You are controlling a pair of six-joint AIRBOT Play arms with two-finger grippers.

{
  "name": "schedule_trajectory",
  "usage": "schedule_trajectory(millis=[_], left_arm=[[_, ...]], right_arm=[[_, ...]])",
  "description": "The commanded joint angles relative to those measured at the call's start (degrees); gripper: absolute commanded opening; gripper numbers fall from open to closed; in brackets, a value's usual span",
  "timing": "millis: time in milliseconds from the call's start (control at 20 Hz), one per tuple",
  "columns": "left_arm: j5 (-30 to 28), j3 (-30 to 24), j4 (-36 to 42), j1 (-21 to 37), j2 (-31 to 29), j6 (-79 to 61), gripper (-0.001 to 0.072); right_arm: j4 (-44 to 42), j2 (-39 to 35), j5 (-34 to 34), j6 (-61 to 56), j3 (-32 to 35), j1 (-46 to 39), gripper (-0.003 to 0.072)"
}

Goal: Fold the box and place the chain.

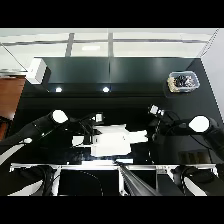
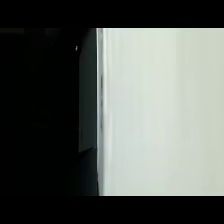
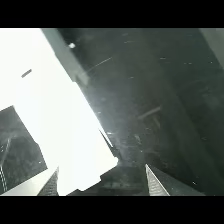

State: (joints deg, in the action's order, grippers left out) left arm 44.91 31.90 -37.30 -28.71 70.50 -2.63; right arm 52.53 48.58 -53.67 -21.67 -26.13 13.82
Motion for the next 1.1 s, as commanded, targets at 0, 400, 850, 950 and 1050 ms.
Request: schedule_trajectory(millis=[0,400,850,950,1050], left_arm=[[0.2,-0.2,0.5,-0.3,0.2,0.0,0.0023],[0.3,-0.2,0.5,-0.2,0.3,0.0,0.0024],[0.3,-0.2,0.5,-0.2,0.3,0.0,0.0023],[0.3,-0.2,0.5,-0.2,0.3,0.0,0.0024],[0.3,-0.2,0.5,-0.2,0.3,0.0,0.0024]], right_arm=[[-0.1,0.2,0.5,7.3,1.8,3.7,0.0609],[-3.1,3.0,5.3,7.4,3.0,19.3,0.0609],[-7.6,8.3,12.3,12.6,3.0,26.3,0.0609],[-9.5,8.7,12.7,14.9,3.0,27.3,0.0609],[-9.5,8.7,12.9,14.9,3.0,28.4,0.0609]])
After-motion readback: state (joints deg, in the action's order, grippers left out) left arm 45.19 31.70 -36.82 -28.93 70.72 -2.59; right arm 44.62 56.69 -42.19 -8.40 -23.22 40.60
